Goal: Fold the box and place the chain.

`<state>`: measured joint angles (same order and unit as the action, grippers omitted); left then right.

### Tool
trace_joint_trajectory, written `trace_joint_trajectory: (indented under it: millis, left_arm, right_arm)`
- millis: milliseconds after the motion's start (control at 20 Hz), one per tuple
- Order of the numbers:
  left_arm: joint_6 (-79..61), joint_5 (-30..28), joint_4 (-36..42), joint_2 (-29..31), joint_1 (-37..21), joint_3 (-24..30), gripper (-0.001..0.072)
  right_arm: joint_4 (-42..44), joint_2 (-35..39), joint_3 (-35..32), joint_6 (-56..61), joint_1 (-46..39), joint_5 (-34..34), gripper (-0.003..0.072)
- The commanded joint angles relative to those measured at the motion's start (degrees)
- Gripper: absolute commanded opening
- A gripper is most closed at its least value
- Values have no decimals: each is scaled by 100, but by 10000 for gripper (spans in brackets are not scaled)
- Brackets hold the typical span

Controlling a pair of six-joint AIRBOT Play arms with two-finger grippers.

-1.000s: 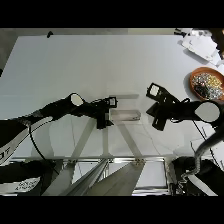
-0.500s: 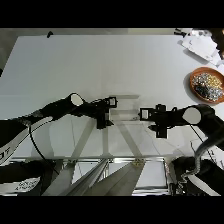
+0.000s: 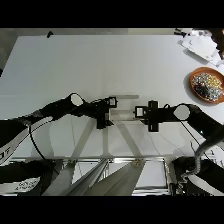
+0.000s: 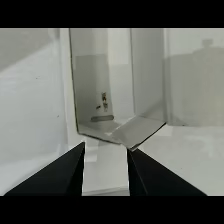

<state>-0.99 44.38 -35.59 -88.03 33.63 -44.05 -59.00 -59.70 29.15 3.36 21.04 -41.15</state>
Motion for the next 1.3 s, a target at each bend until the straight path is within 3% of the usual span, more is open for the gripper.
trace_joint_trajectory:
  millis: [0, 150, 450, 850, 1000, 1250]
  left_arm:
    - [-2, 2, -2, 2, 2, 4, 333]
    - [-2, 2, -2, 2, 4, 4, 333]
    - [-2, 2, -2, 2, 2, 4, 333]
    - [-2, 2, -2, 2, 2, 4, 333]
    - [-2, 2, -2, 2, 4, 4, 333]
    - [-2, 2, -2, 2, 2, 4, 333]
  right_arm:
    - [361, -131, -4, -234, 4, 175, 256]
    - [667, -131, -4, -391, 11, 184, 156]
    - [831, -203, -4, -387, 310, 636, 156]
    - [828, -297, -4, -387, 330, 616, 164]
    - [831, -299, -4, -387, 330, 623, 449]
    - [944, -297, -4, -376, 330, 623, 453]
